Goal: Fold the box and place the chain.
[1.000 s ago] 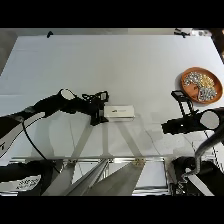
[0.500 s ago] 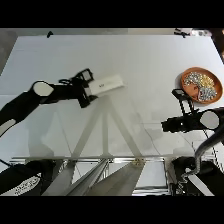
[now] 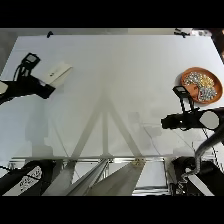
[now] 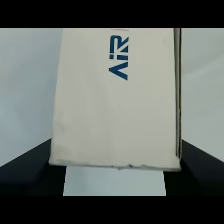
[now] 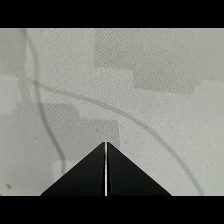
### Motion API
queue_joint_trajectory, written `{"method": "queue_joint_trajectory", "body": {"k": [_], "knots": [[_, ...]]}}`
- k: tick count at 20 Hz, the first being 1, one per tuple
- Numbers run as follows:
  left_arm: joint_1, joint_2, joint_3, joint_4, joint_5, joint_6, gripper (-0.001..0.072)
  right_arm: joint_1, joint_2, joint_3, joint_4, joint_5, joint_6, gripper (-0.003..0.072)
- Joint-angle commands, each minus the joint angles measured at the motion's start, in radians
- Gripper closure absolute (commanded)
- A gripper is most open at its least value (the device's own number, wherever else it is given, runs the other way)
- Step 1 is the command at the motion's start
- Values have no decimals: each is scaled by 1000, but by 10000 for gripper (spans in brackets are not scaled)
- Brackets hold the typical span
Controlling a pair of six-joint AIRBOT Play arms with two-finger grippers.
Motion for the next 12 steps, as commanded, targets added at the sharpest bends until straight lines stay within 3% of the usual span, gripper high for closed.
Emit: {"method": "queue_joint_trajectory", "body": {"k": [1,5,11,12], "knots": [[129,-22,0,51,-39,-78,706,-1,1,0,0,-15,-1,679],[149,-114,0,235,-50,-263,705,-1,1,0,0,-11,0,679],[150,-236,0,270,-77,-287,695,-1,1,0,1,-5,0,679],[150,-241,0,279,-81,-287,656,-1,1,0,0,-2,0,679]]}}
